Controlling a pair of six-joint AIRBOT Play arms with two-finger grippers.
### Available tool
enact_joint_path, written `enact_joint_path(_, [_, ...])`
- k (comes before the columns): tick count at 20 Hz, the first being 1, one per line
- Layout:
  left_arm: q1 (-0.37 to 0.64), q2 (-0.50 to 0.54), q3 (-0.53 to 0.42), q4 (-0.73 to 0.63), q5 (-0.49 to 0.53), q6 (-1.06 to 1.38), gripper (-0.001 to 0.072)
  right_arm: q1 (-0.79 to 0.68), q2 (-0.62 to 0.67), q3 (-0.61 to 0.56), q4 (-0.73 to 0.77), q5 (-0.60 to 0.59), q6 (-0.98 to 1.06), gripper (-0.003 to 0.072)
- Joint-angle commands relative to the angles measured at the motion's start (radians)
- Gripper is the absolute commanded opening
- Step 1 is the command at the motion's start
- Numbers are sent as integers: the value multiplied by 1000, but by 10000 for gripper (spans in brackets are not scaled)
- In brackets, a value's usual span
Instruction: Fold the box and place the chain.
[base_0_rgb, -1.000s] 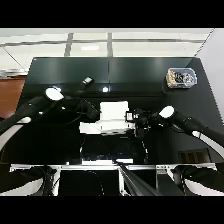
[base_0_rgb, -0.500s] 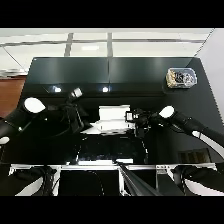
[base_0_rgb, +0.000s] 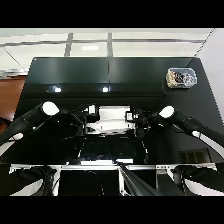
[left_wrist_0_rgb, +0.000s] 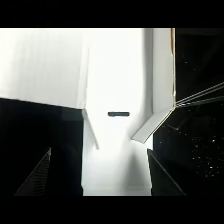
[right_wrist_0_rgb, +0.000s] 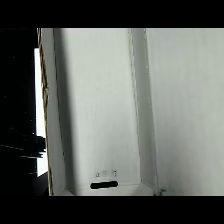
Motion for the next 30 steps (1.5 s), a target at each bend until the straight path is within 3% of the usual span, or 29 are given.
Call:
enact_joint_path(1, [-7, -36, 5, -20, -34, 23, 681, 1, 0, 0, 0, 0, 0, 417])
enact_joint_path(3, [-11, -36, 5, -48, -31, 23, 658, 1, 0, 0, 0, 0, 0, 417])
enact_joint_path(5, [-20, -35, 5, -74, -36, 22, 392, 1, 0, 0, 0, 0, 0, 417])
enact_joint_path(7, [-34, -35, 5, -102, -32, 23, 338, 1, 0, 1, 0, 0, 0, 417])
enact_joint_path(9, [-43, -36, 5, -104, -32, 23, 231, 1, 0, 0, 0, 0, 0, 417])
enact_joint_path(14, [-53, -43, 5, -142, 23, 18, 215, 1, 0, 0, 0, 0, 0, 417])
enact_joint_path(21, [-100, -129, 5, -276, 59, 12, 223, 1, 0, 0, 0, 0, 0, 417])
enact_joint_path(22, [-100, -130, 5, -272, 58, -1, 214, 1, 0, 0, 0, 0, 0, 417])
enact_joint_path(24, [-99, -123, 6, -272, 58, -12, 86, 1, 0, 0, 0, 0, 0, 417])
enact_joint_path(25, [-100, -117, 6, -274, 53, -12, 185, 1, 0, 0, 0, 0, 0, 417])
enact_joint_path(26, [-100, -114, 6, -273, 50, -14, 397, 1, 0, 0, 0, 0, 0, 417])
enact_joint_path(27, [-98, -111, 6, -266, 42, -27, 342, 1, 0, 0, 0, 0, 0, 418])
enact_joint_path(28, [-98, -104, 7, -243, 42, -27, 164, 1, 0, 0, 0, 0, 0, 417])
enact_joint_path(29, [-98, -90, 12, -207, 45, -60, 163, 1, 0, 0, 0, 0, 0, 417])
enact_joint_path(30, [-91, -65, 24, -148, 51, -176, 97, 1, 0, 0, 0, 0, 0, 417])
